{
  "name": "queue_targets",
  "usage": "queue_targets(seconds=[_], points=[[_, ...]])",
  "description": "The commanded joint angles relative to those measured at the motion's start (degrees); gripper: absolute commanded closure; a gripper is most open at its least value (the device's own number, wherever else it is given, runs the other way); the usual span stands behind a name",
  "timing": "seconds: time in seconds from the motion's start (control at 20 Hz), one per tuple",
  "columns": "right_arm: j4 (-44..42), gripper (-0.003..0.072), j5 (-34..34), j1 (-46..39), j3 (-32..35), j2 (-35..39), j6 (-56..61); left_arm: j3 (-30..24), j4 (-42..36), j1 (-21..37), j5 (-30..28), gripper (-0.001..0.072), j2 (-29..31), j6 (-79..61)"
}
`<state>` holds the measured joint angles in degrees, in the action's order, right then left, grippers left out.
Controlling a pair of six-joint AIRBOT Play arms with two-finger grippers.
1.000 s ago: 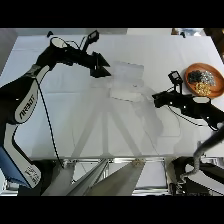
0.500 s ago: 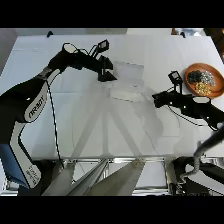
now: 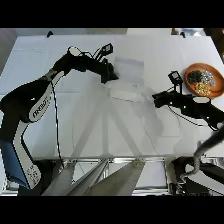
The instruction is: Fold the box and place the chain.
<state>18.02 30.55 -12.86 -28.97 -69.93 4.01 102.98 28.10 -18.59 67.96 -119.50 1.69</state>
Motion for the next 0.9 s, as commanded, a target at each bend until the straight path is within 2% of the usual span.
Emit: queue_targets(seconds=[0.0,0.05,0.85], points=[[0.0,0.0678,0.0,0.1,0.0,0.0,0.0,0.1,-2.7,-0.1,1.3,0.0662,-0.2,0.2],[0.0,0.0678,0.0,0.1,0.0,0.0,0.0,0.1,-3.2,0.0,1.6,0.0698,-0.2,0.0],[0.0,0.0678,0.0,0.1,0.0,0.0,0.0,0.1,-3.2,-0.1,6.2,0.0698,-0.1,0.0]])
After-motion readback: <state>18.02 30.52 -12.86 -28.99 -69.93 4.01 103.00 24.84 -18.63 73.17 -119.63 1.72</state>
